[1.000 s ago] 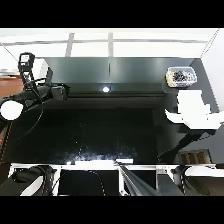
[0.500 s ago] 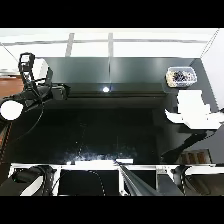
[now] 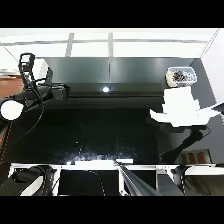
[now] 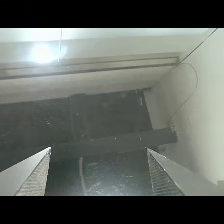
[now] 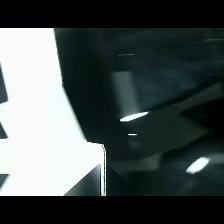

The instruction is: Fold the box and place the chain.

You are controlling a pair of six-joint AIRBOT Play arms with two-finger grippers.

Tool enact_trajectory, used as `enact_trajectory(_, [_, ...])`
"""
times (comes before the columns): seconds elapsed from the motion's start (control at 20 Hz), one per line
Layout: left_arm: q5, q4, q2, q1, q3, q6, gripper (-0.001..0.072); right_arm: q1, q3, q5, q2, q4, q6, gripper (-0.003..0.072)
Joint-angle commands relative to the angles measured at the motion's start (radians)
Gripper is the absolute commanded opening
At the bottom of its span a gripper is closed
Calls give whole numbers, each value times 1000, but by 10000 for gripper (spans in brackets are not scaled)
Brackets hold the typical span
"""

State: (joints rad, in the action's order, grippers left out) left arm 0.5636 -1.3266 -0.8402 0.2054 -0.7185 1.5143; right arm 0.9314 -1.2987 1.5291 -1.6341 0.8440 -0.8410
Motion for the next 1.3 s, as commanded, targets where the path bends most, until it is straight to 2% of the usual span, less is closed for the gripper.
enact_trajectory(0.0, [5, 3, -1, 1, 0, 0, 700, -77, 153, 15, 85, -199, 21, 9])
enact_trajectory(0.1, [29, 12, -4, 1, 0, 0, 700, -171, 274, -55, 165, -261, 26, 9])
enact_trajectory(0.2, [50, 11, -17, 0, 3, 0, 700, -282, 410, -208, 285, -310, 21, 9])
enact_trajectory(0.4, [53, 45, -54, 3, 22, 0, 700, -550, 737, -487, 607, -529, 69, 9])
enact_trajectory(0.55, [60, 123, -87, 15, 26, 1, 700, -736, 897, -713, 815, -515, 75, 8])
enact_trajectory(0.6, [66, 159, -103, 24, 26, 1, 700, -780, 929, -755, 864, -512, 76, 8])
enact_trajectory(0.8, [111, 345, -200, 82, 26, -10, 699, -942, 953, -768, 917, -486, 106, 8])
enact_trajectory(0.95, [188, 543, -312, 77, 23, -142, 699, -1041, 953, -809, 917, -470, 105, 8])
enact_trajectory(1.05, [312, 742, -419, 19, 8, -309, 699, -1076, 953, -837, 916, -469, 105, 9])
enact_trajectory(1.15, [525, 979, -529, -26, -4, -592, 699, -1079, 953, -842, 916, -470, 101, 9])
enact_trajectory(1.2, [604, 1025, -575, -27, -8, -669, 699, -1079, 953, -842, 916, -470, 101, 9])
enact_trajectory(1.25, [640, 1027, -613, -21, -14, -701, 699, -1079, 953, -842, 916, -470, 101, 9])
